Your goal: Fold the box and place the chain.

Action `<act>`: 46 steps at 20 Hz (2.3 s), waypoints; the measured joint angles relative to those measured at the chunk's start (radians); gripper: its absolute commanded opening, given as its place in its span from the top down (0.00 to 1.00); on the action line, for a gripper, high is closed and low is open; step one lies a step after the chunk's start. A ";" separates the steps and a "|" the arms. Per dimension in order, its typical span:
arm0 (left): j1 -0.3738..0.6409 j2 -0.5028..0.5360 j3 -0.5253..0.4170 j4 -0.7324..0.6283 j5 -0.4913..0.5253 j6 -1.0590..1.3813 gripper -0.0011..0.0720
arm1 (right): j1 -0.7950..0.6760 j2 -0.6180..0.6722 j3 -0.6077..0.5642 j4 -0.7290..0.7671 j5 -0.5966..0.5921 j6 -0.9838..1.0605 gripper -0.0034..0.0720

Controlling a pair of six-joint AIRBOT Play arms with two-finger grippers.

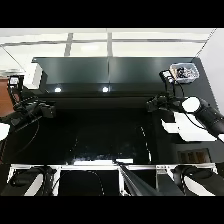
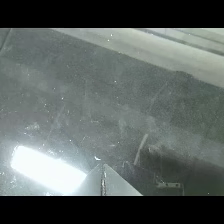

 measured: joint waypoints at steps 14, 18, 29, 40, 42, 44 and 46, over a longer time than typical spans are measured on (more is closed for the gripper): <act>0.000 -0.005 0.000 0.000 0.023 0.000 0.95 | 0.000 0.000 0.000 0.000 0.000 0.000 0.94; 0.000 -0.017 0.000 -0.002 0.072 0.000 0.95 | 0.000 0.000 0.000 0.057 -0.004 0.000 0.94; 0.000 -0.161 0.000 -0.106 0.089 -0.002 0.02 | -0.043 -0.008 0.007 0.198 -0.026 0.007 0.05; 0.000 -0.216 0.000 -0.119 0.026 0.007 0.02 | -0.950 -0.074 0.202 -0.260 0.226 0.210 0.00; 0.000 -0.217 0.000 -0.119 0.024 0.010 0.02 | -1.103 -0.140 0.273 -0.272 0.276 0.190 0.00; 0.000 -0.217 0.000 -0.122 0.022 0.013 0.02 | -1.198 -0.225 0.355 -0.261 0.358 0.142 0.01; 0.000 -0.217 0.000 -0.123 0.022 0.013 0.02 | -1.242 -0.309 0.424 -0.250 0.467 0.066 0.01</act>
